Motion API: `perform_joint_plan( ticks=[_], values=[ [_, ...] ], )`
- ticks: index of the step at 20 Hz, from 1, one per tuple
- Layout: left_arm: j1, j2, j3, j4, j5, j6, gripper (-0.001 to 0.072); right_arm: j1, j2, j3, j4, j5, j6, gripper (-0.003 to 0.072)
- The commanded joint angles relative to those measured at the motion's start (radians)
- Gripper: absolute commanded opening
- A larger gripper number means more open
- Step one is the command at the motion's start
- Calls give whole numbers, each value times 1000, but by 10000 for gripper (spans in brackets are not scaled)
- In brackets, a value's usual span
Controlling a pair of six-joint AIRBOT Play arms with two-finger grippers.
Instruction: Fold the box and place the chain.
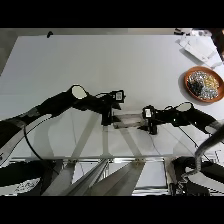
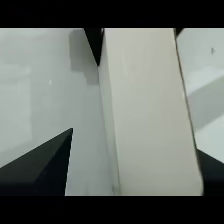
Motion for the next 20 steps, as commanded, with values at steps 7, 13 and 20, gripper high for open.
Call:
perform_joint_plan(
  ticks=[7,13,20],
  values=[
    [56,240,1,278,-99,-390,430,-1,1,0,4,1,2,443],
    [20,269,0,282,-313,-572,0,-1,1,0,4,1,1,443],
    [-150,151,1,169,159,-555,1,-1,1,0,4,1,1,443]
  ],
)
